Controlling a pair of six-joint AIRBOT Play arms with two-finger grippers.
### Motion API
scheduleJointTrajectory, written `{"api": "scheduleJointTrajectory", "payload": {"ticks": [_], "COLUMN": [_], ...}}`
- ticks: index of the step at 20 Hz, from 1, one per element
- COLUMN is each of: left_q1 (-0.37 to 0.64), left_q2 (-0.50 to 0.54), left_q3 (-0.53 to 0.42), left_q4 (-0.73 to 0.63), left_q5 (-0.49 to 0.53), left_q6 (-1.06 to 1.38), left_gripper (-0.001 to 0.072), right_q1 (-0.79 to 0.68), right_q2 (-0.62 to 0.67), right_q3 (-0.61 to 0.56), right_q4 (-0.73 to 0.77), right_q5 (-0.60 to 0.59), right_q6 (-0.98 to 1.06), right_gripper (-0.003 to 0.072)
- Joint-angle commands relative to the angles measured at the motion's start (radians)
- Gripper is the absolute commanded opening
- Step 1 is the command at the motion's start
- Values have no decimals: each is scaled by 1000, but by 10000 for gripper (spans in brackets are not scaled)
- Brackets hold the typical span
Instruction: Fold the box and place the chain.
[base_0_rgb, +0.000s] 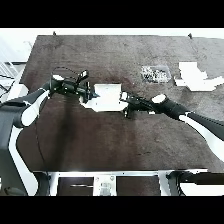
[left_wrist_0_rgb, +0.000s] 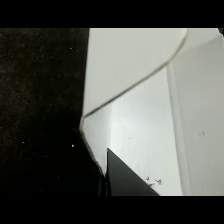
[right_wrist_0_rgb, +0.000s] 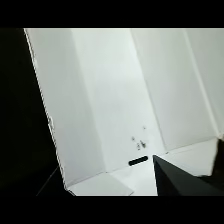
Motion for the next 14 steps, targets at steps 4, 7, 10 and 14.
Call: {"api": "scheduleJointTrajectory", "payload": {"ticks": [4, 7, 10, 14], "left_q1": [0, 0, 0, 0], "left_q2": [1, 1, 1, 1], "left_q3": [0, 0, 0, 0], "left_q4": [0, 0, 0, -1], "left_q5": [0, 0, 0, 0], "left_q6": [0, 0, 0, 0], "left_gripper": [19, 19, 19, 19], "right_q1": [-51, -57, -69, -107], "right_q2": [-4, -47, -72, -98], "right_q3": [58, 93, 123, 163], "right_q4": [93, 93, 89, 79], "right_q5": [37, 54, 64, 163], "right_q6": [-17, -21, -31, -34], "right_gripper": [640, 641, 641, 641]}}
